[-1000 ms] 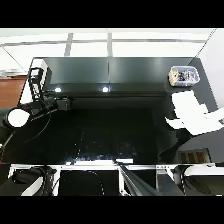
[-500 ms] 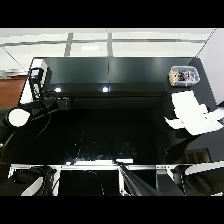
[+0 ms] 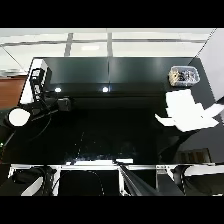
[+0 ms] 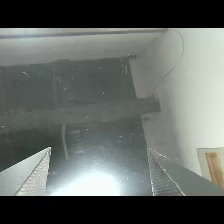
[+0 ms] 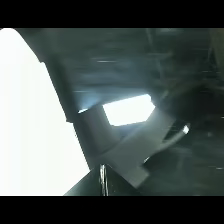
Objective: Fold the box and place the chain.
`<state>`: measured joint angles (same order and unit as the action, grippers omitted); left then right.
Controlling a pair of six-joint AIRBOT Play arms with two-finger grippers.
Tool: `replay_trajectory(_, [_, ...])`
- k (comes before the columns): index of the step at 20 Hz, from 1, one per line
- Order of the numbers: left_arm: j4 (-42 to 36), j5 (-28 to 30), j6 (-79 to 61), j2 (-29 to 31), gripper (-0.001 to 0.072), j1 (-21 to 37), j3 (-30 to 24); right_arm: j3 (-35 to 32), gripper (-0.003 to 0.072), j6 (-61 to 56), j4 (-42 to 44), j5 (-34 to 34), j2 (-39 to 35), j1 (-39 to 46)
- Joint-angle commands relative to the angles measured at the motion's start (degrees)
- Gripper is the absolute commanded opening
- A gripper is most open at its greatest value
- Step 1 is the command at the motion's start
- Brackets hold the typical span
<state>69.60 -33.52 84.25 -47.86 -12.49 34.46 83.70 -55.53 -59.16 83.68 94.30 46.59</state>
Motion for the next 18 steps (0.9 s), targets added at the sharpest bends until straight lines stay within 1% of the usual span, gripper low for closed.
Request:
replay_trajectory(1, [-0.04,-0.02,-0.02,-0.11,0.0704,-0.04,-0.02,-12.9,0.0018,0.0,5.66,-6.62,-11.72,-5.25])
replay_trajectory(3, [-1.18,-0.22,-0.07,-0.96,0.0704,-0.13,-0.02,-23.06,0.0017,-0.68,7.45,-12.02,-19.85,-10.19])
replay_trajectory(4, [-2.62,-0.52,-0.11,-1.84,0.0704,-0.13,-0.02,-28.92,0.0017,-0.94,9.88,-16.76,-24.87,-13.25])
replay_trajectory(6, [-6.51,-2.91,-1.81,-4.52,0.0704,-0.35,0.0,-40.65,0.0017,-1.09,18.49,-28.87,-35.06,-19.78])
replay_trajectory(8, [-11.8,-5.64,-8.09,-7.56,0.0704,-1.33,0.07,-51.32,0.0017,-1.07,29.81,-40.09,-43.67,-27.23])
replay_trajectory(10, [-17.27,-7.87,-13.64,-10.69,0.0704,-2.71,0.85,-59.21,0.0018,-1.03,37.73,-48.85,-48.65,-36.09])
replay_trajectory(12, [-20.02,-9.81,-14.23,-14.34,0.0704,-3.43,3.26,-63.04,0.0018,-1.05,39.21,-52.65,-49.31,-45.51])
replay_trajectory(14, [-21.84,-12.55,-14.38,-18.97,0.0704,-3.58,7.06,-64.48,0.0018,-1.16,39.26,-56.68,-49.27,-53.88])
replay_trajectory(16, [-25.83,-16.83,-16.52,-24.57,0.0704,-3.32,11.58,-64.7,0.0018,-1.46,39.26,-60.65,-49.27,-59.43])
replay_trajectory(18, [-31.41,-23.45,-18.43,-31.3,0.0704,-2.38,16.09,-64.67,0.0018,-2.12,39.23,-62.93,-49.27,-61.86])
